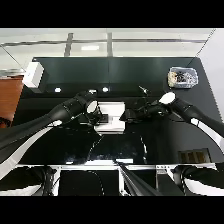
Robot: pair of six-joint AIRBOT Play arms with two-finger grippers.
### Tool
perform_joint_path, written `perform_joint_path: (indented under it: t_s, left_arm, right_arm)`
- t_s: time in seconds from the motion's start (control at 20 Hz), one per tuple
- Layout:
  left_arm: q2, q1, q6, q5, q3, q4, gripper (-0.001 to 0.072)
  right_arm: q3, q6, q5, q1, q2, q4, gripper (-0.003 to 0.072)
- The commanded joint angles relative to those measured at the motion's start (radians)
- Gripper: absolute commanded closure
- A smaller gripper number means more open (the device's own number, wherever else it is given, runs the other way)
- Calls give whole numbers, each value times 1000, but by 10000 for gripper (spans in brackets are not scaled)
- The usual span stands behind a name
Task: Fold the box and place the chain.
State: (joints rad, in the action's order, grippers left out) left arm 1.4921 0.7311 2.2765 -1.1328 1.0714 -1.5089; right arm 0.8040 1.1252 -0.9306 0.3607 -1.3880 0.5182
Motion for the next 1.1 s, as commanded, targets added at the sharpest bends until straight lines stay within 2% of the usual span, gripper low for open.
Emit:
perform_joint_path:
  t_s: [0.0,0.2,0.4,0.55,0.7,0.8,1.05]
  left_arm:
    - [0,-1,-3,2,0,3,679]
    - [0,-1,-3,2,0,3,680]
    - [0,0,-3,3,0,3,679]
    - [0,0,-3,3,0,2,679]
    - [0,0,-3,3,0,2,679]
    - [0,0,-3,6,0,2,679]
    - [0,0,-3,5,0,2,679]
  right_arm:
    - [46,217,71,70,-1,189,269]
    - [93,433,71,139,-1,413,278]
    - [161,767,67,251,-3,747,278]
    - [225,915,-22,313,-36,903,278]
    - [266,998,-97,353,-73,975,288]
    - [278,1048,-124,370,-80,1004,331]
    - [283,1086,-142,385,-84,1014,333]
